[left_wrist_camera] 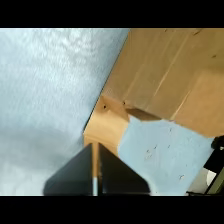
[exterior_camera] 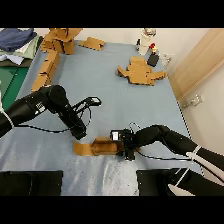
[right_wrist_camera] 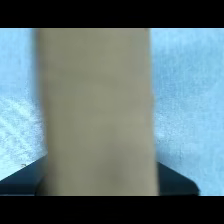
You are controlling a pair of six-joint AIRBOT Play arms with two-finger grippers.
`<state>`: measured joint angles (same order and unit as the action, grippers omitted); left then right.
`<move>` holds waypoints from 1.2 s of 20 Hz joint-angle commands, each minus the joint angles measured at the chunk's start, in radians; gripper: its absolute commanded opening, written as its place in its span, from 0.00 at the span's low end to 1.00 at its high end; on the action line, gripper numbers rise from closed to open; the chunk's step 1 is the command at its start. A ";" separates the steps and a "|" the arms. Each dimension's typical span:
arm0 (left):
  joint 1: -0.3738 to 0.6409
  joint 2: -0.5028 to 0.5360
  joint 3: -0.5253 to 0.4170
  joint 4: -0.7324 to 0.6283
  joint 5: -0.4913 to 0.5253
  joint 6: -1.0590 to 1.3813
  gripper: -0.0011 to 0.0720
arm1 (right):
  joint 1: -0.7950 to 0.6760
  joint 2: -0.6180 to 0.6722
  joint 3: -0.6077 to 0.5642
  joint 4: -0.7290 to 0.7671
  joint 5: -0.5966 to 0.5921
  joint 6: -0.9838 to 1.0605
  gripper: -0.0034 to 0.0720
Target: Fold the box.
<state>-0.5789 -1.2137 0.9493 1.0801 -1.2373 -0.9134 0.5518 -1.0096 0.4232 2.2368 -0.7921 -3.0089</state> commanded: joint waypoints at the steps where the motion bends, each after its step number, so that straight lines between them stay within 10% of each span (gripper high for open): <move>1: 0.001 0.004 -0.014 0.082 -0.090 -0.149 0.03 | 0.005 0.000 -0.001 -0.014 -0.001 0.000 0.71; 6: 0.000 0.005 -0.198 -0.442 -0.091 -0.145 0.03 | 0.005 0.000 0.000 -0.014 -0.002 0.000 0.71; 11: 0.002 0.005 -0.299 -0.921 0.156 -0.019 0.03 | 0.005 0.000 0.000 -0.014 -0.002 0.000 0.71; 20: 0.024 -0.011 -0.280 -0.903 0.478 0.016 0.03 | 0.005 0.000 0.000 -0.014 -0.002 0.000 0.71; 24: 0.024 -0.054 -0.250 -0.666 0.481 -0.127 0.03 | 0.005 0.000 0.000 -0.015 -0.002 0.000 0.71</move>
